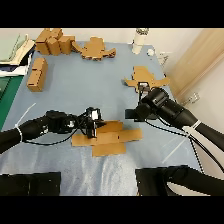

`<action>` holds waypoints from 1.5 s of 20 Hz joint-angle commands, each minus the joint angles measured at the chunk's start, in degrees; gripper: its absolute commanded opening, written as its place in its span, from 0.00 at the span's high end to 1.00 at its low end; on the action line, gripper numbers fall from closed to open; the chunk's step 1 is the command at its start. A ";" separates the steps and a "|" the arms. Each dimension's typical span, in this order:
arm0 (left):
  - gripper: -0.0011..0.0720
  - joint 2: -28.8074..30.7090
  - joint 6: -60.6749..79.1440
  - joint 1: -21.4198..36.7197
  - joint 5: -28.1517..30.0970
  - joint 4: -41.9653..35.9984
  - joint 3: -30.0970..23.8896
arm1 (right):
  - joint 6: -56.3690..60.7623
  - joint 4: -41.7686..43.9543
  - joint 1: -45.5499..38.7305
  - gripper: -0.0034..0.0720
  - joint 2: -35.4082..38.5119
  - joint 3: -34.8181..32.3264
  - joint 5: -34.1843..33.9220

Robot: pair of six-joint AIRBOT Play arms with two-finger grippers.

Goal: Fold the box.

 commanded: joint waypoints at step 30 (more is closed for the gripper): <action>0.97 -1.79 -6.78 0.11 -1.05 4.42 3.67 | -6.67 21.46 2.25 0.96 -6.54 -12.41 23.34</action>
